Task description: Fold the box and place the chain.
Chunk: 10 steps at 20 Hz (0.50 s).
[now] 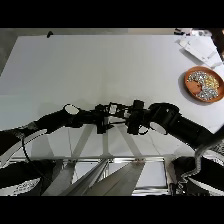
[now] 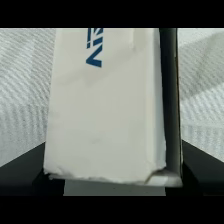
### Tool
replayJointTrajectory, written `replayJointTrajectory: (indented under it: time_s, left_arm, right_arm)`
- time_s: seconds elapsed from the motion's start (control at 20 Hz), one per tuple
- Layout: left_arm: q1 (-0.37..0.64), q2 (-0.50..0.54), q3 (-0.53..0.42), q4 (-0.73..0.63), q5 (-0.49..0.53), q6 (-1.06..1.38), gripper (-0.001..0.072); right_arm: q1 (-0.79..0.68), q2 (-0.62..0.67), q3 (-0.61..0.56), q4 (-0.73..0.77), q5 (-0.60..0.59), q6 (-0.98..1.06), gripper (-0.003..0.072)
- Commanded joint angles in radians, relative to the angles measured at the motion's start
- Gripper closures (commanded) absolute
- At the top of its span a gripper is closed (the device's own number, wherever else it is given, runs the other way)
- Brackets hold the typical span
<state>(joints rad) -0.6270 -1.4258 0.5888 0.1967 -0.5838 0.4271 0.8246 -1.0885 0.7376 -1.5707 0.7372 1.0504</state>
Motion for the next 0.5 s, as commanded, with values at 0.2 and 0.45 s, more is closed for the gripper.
replayJointTrajectory:
  time_s: [0.2, 0.45]
  left_arm:
    - [0.000, 0.000, 0.000, -0.002, 0.004, -0.001, 0.0437]
    - [0.000, 0.000, 0.000, -0.002, 0.004, -0.001, 0.0437]
  right_arm:
    - [0.005, 0.000, -0.013, 0.012, -0.005, 0.024, 0.0398]
    - [0.021, 0.000, -0.021, 0.049, -0.029, 0.027, 0.0399]
